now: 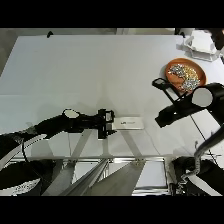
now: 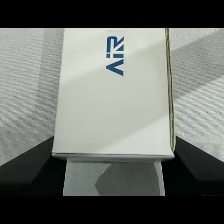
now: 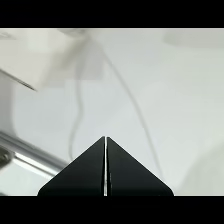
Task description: Fold the box and place the chain.
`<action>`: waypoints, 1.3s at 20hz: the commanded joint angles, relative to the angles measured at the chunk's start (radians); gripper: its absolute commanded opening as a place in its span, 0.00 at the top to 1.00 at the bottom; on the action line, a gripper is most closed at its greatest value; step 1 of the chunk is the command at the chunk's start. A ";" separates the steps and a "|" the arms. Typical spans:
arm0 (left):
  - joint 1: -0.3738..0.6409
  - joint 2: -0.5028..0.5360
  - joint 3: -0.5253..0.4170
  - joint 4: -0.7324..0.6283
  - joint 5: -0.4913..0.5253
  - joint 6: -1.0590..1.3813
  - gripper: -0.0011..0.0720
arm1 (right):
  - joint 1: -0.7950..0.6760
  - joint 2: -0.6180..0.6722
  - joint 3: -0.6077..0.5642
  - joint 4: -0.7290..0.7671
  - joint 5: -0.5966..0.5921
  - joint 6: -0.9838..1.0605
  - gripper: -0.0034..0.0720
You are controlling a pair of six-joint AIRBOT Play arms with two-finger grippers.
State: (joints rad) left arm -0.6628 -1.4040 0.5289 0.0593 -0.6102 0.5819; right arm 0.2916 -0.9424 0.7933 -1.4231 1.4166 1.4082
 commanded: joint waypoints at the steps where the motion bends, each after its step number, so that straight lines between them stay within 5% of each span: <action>1: 0.000 0.001 0.000 0.001 0.000 0.000 0.78 | -0.087 0.004 -0.047 -0.139 0.122 0.227 0.94; 6: 0.000 0.001 0.000 0.001 0.000 0.000 0.78 | -0.095 0.004 -0.108 -0.089 0.100 0.268 0.94; 7: 0.000 0.002 0.000 0.000 0.000 0.000 0.83 | -0.095 0.004 -0.108 -0.076 0.085 0.269 0.94; 8: 0.005 0.010 0.000 0.002 0.001 -0.013 0.98 | -0.095 0.004 -0.108 -0.060 0.073 0.271 0.94; 10: 0.026 0.047 0.000 0.002 0.025 -0.097 0.98 | -0.095 0.004 -0.108 -0.043 0.048 0.271 0.94; 14: 0.146 0.170 0.000 0.058 0.245 -0.398 0.98 | -0.095 0.004 -0.108 -0.039 0.006 0.270 0.94; 18: 0.374 0.308 -0.001 0.261 0.294 -0.699 0.98 | -0.095 0.004 -0.108 -0.039 -0.036 0.269 0.94; 21: 0.575 0.369 -0.001 0.562 0.269 -0.967 0.98 | -0.095 0.004 -0.108 -0.039 -0.050 0.267 0.94; 26: 0.907 0.370 -0.001 0.968 0.078 -1.415 0.98 | -0.095 0.004 -0.108 -0.036 -0.060 0.267 0.94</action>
State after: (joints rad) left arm 0.0704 -1.0466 0.5278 0.7567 -0.4377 -0.5297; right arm 0.1970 -0.9390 0.6857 -1.4620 1.3708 1.6760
